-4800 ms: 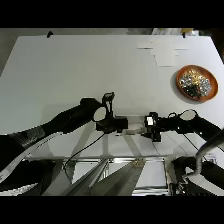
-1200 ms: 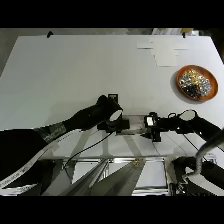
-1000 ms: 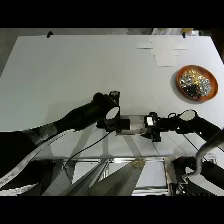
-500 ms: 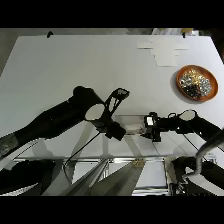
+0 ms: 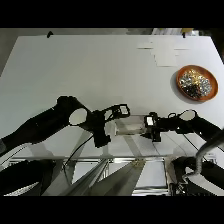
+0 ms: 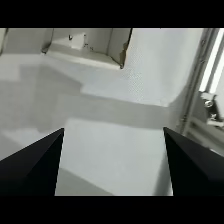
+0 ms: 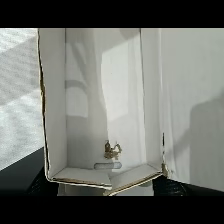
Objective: Fold the box and place the chain.
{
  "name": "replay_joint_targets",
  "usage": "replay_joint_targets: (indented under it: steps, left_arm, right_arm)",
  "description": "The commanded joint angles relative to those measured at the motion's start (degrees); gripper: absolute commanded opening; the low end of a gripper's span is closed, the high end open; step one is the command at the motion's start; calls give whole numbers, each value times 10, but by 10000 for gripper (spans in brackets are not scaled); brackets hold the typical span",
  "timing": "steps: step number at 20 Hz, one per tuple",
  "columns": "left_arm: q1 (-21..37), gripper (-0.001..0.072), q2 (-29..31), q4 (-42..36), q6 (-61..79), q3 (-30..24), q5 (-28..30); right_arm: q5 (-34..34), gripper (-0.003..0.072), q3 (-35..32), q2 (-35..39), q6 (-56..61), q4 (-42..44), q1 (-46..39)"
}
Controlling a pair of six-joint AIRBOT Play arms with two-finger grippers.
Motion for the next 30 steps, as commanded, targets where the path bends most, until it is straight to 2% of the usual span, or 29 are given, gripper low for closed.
replay_joint_targets:
  steps: [1,4,8,13,15,19,24,30]
  left_arm:
    - [68,696,-9,-75,245,-65,83]
    - [116,696,-50,-117,316,-80,112]
    - [119,695,-101,-189,460,-80,133]
    - [116,696,-107,-304,648,-104,195]
    - [116,696,-107,-339,718,-124,196]
    - [116,698,-107,-376,737,-154,196]
    - [112,699,-108,-417,737,-155,213]
    - [80,700,-125,-442,737,-155,245]
  right_arm:
    - [0,382,0,0,0,0,0]
    - [0,382,0,0,0,0,0]
    - [0,382,0,0,0,0,0]
    - [0,382,0,0,0,0,0]
    - [0,382,0,0,0,0,0]
    - [0,382,0,0,0,0,0]
    - [0,382,0,0,0,0,0]
    - [0,382,0,0,0,0,0]
